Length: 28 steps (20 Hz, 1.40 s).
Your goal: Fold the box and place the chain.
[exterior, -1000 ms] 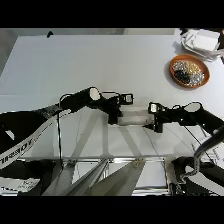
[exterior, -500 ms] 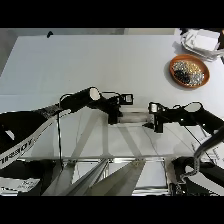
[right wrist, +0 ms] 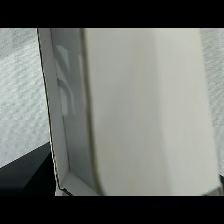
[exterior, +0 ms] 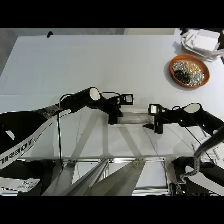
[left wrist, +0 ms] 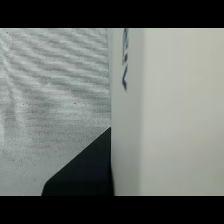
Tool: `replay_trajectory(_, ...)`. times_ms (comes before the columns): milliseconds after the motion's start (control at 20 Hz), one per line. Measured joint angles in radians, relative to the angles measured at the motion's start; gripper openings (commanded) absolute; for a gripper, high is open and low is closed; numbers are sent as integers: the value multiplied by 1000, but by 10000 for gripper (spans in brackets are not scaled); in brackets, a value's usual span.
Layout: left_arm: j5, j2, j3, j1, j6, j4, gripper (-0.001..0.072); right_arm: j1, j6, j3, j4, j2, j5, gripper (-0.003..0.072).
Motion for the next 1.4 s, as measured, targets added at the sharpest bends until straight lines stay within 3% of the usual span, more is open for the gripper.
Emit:
replay_trajectory(200, 0, 0, 0, 0, 0, 0, 12, 0, 1, -3, -6, -2, -9, 320)
replay_trajectory(1400, 0, 0, 0, 0, 0, 0, 12, 0, 11, -4, -11, -1, -2, 323)
